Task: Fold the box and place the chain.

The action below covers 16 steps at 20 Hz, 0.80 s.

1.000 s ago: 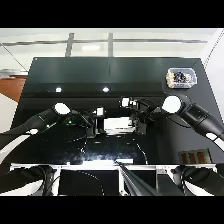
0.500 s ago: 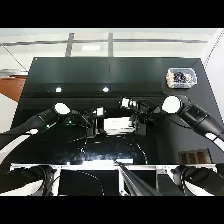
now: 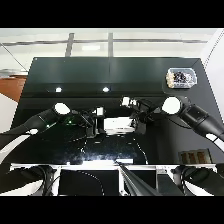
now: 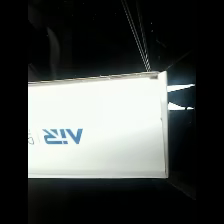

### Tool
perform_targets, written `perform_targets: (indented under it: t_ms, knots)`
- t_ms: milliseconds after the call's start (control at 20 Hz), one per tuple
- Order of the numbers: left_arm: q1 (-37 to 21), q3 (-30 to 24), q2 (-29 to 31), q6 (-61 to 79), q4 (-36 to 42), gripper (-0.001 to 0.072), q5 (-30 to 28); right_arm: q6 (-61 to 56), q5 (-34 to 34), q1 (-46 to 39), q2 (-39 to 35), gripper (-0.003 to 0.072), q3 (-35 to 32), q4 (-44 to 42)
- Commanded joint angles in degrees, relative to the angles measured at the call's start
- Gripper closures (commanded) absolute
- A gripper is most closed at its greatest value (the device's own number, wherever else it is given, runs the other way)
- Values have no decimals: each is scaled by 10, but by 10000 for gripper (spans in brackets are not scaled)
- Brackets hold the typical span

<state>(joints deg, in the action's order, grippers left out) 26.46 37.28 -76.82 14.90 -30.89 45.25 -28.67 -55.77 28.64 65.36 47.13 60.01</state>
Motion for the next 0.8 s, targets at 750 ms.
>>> perform_targets:
  t_ms: [750]
  knots:
    - [0, 0, 0, 1, 0, 316, 0, 19, -27, -60, -33, 44, 8, -28]
